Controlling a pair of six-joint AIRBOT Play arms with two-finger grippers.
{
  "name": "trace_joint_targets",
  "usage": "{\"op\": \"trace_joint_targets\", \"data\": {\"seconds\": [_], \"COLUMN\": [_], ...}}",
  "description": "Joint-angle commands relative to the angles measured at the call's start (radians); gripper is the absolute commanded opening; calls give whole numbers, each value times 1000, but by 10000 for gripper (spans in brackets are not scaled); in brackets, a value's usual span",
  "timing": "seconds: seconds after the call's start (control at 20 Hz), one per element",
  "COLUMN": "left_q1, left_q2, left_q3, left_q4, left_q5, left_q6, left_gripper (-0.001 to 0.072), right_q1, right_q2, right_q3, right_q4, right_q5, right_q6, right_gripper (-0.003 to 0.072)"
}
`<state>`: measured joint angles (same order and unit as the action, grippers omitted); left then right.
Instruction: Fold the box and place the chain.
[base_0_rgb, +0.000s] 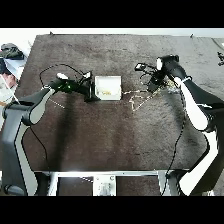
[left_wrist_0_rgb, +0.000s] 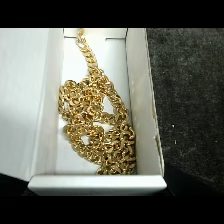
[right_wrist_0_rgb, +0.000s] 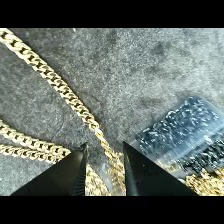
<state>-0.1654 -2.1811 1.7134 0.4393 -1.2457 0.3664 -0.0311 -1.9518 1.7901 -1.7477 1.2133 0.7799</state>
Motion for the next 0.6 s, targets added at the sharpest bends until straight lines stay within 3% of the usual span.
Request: {"op": "trace_joint_targets", "data": {"seconds": [0.0,0.2,0.25,0.35,0.55], "left_q1": [0,0,0,0,0], "left_q2": [-1,-1,-1,-1,-1], "left_q3": [0,0,0,0,0], "left_q4": [0,0,0,0,0], "left_q5": [0,0,0,0,0], "left_q6": [0,0,0,0,0], "left_gripper": [516,515,515,515,516], "right_q1": [1,1,1,7,51], "right_q2": [-31,-34,-33,-24,96], "right_q3": [1,1,1,2,5], "right_q4": [-8,-22,-22,-21,67], "right_q5": [-8,0,4,14,5], "right_q6": [-2,-5,-18,-25,-26], "right_gripper": [290,262,103,-12,-13]}}
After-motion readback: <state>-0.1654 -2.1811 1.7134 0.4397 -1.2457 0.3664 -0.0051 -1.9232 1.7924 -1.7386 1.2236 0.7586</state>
